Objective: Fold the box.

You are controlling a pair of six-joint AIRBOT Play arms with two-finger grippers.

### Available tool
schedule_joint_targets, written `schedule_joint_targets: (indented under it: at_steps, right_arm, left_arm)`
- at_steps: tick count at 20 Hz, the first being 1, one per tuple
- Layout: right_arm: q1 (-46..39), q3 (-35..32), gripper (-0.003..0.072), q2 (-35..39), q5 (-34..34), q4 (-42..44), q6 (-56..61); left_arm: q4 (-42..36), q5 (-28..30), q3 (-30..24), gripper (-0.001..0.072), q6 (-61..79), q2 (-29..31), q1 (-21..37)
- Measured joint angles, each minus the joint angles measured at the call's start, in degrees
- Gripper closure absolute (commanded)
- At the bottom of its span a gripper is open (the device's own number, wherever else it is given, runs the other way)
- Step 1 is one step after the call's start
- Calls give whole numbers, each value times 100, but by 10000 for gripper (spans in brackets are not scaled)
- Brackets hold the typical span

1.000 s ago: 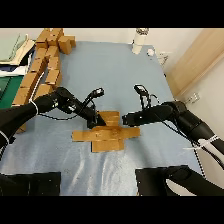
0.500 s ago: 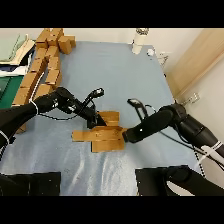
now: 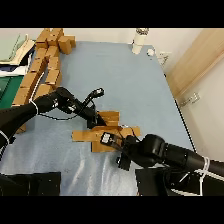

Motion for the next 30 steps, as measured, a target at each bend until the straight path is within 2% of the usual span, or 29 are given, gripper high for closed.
schedule_joint_targets:
  at_steps: [5, 11, 18, 27, 29, 30]
  right_arm:
    - [282, -127, 116, -439, 776, -1152, -72]
    - [352, -140, 117, -761, 1259, -1757, 11]
    - [343, 9, 116, -739, 1241, -2044, 98]
    - [356, 127, 113, -442, 1093, -1939, 260]
    - [356, 133, -22, -433, 1097, -1882, 267]
    - [341, 146, -22, -420, 1102, -1882, 269]
  left_arm:
    - [0, 0, 0, 697, 0, 0, 0]
    - [0, 0, 0, 697, 0, 0, 0]
    - [0, -2, 0, 697, 2, 0, -2]
    - [0, 0, 0, 698, 0, 0, 0]
    - [0, 0, 2, 697, 2, 0, 0]
    - [0, -2, 0, 697, 2, 0, 0]
